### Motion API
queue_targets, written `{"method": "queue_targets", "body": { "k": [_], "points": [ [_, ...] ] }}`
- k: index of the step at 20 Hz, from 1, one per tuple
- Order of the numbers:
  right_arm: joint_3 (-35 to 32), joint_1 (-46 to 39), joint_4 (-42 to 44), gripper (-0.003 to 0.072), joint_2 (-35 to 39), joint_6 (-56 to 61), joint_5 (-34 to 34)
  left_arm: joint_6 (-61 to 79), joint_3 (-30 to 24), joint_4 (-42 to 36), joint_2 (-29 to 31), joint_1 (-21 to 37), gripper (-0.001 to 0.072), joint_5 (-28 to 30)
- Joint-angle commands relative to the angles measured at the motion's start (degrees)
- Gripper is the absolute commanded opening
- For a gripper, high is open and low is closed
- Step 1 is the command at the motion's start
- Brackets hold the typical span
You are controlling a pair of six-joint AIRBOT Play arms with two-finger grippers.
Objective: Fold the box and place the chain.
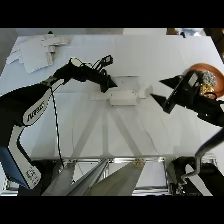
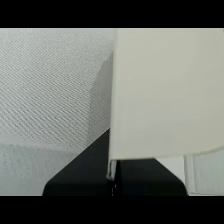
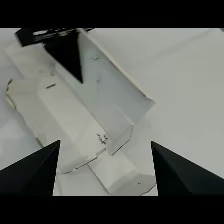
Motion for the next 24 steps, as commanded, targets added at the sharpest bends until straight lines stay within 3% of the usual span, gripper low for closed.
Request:
{"method": "queue_targets", "body": {
  "k": [1, 2, 11, 13, 16, 17, 20, 24],
  "points": [
    [0.2, 2.3, -9.1, 0.0618, 1.0, -5.4, 6.1, 0.0, 0.0, 0.0, 0.0, 0.0, 0.0009, 0.0],
    [0.2, 2.7, -9.3, 0.0651, 1.0, -5.4, 6.8, 0.0, 0.0, 0.0, 0.0, 0.0, 0.0009, 0.0],
    [0.1, 2.3, -8.0, 0.0654, 1.6, -2.0, 6.8, 0.0, 0.0, 0.0, 0.0, -0.1, 0.0009, 0.0],
    [0.1, 2.4, -3.8, 0.0654, 1.3, -0.9, 2.5, 0.0, 0.0, 0.0, 0.0, -0.1, 0.0009, 0.0],
    [0.1, 5.6, -8.2, 0.0654, -0.4, -1.0, -10.2, 0.0, 0.0, 0.0, 0.0, -0.1, 0.0009, 0.0],
    [0.1, 6.6, -8.7, 0.0654, -2.2, -1.3, -12.5, 0.0, 0.0, 0.0, 0.0, -0.1, 0.0009, 0.0],
    [0.1, 8.2, -9.9, 0.0654, -10.7, -2.8, -10.9, 0.0, 0.0, 0.0, 0.0, -0.1, 0.0009, 0.0],
    [0.6, 10.2, -10.0, 0.0654, -22.7, -12.2, -12.3, 0.0, 0.0, 0.0, 0.0, -0.2, 0.0009, 0.0]
  ]
}}
